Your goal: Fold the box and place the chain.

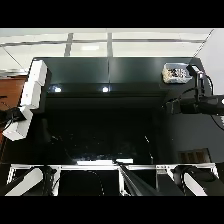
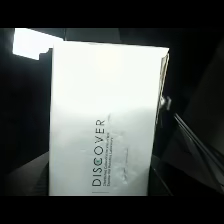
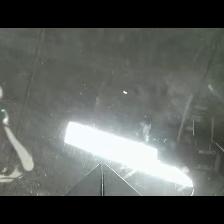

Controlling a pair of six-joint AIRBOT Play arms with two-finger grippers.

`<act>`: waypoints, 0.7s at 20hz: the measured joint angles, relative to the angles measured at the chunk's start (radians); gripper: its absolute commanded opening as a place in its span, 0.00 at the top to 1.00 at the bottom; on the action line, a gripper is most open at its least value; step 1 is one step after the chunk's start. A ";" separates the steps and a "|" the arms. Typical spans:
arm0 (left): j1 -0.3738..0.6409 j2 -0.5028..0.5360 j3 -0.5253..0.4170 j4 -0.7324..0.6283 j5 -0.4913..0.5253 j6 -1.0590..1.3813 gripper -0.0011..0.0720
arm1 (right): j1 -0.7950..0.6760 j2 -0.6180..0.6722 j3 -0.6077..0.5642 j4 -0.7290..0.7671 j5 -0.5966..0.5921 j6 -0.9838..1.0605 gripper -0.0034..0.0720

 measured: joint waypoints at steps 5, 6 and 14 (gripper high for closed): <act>0.008 -0.085 -0.005 -0.018 0.128 0.089 0.67 | 0.000 0.000 0.000 0.006 -0.026 0.004 0.94; 0.008 -0.103 -0.005 -0.020 0.149 0.100 0.67 | 0.000 0.000 0.000 0.006 -0.029 0.008 0.94; 0.008 -0.162 0.112 -0.096 0.212 0.106 0.01 | 0.000 0.000 0.000 0.007 -0.038 0.027 0.94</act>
